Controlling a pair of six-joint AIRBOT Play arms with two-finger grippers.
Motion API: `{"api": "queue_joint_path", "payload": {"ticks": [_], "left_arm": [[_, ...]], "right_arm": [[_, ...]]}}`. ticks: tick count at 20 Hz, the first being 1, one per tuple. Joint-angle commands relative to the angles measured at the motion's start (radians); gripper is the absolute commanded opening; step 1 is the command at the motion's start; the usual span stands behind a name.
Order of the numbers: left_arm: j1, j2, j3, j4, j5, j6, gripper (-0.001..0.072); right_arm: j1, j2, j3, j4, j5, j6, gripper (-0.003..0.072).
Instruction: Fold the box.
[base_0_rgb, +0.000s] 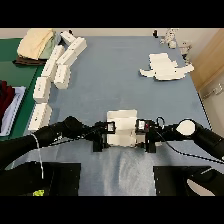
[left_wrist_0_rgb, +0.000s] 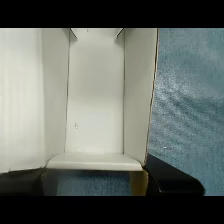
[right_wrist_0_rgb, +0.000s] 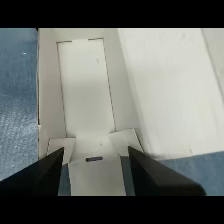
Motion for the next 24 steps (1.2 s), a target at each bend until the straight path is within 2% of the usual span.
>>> {"api": "queue_joint_path", "payload": {"ticks": [1, 4, 5, 6, 7, 10, 14, 16, 17, 18, 19, 21, 24], "left_arm": [[0.0, 0.0, 0.0, 0.0, -0.001, 0.003, 0.0425], [0.0, 0.0, 0.0, 0.0, -0.001, 0.003, 0.0425], [0.0, 0.0, 0.001, 0.0, -0.001, 0.003, 0.0425], [0.0, 0.0, 0.0, 0.0, -0.002, 0.003, 0.0425], [0.0, 0.0, 0.0, 0.0, -0.002, 0.003, 0.0425], [0.0, 0.0, 0.0, 0.0, -0.001, 0.003, 0.0425], [0.0, 0.0, 0.0, 0.0, -0.001, 0.003, 0.0425], [0.0, 0.0, 0.001, 0.0, -0.001, 0.003, 0.0425], [0.0, 0.0, 0.0, 0.0, -0.001, 0.003, 0.0425], [0.0, 0.0, 0.001, 0.0, -0.002, 0.003, 0.0425], [0.0, 0.0, 0.001, 0.0, -0.001, 0.003, 0.0425], [0.0, 0.0, 0.0, 0.0, -0.001, 0.003, 0.0425], [0.0, 0.0, 0.001, 0.0, -0.002, 0.003, 0.0425]], "right_arm": [[0.001, -0.003, 0.0, 0.016, 0.0, -0.003, 0.0663], [0.001, -0.001, 0.0, 0.014, 0.017, 0.01, 0.0661], [0.001, 0.001, 0.0, 0.007, 0.029, 0.031, 0.0648], [0.0, 0.006, 0.0, -0.012, 0.044, 0.077, 0.06], [0.0, 0.017, 0.003, -0.051, 0.066, 0.162, 0.0388], [-0.001, 0.063, 0.042, -0.27, 0.137, 0.656, -0.0002], [-0.002, 0.138, 0.119, -0.707, 0.364, 1.309, 0.0002], [-0.024, 0.17, 0.129, -0.989, 0.444, 1.703, 0.0002], [-0.05, 0.174, 0.129, -1.076, 0.475, 1.835, 0.0002], [-0.089, 0.169, 0.128, -1.093, 0.484, 1.896, 0.0002], [-0.139, 0.156, 0.125, -1.047, 0.468, 1.912, 0.0002], [-0.226, 0.106, 0.111, -0.88, 0.409, 1.881, 0.0002], [-0.284, 0.019, 0.077, -0.593, 0.32, 1.71, 0.0]]}}
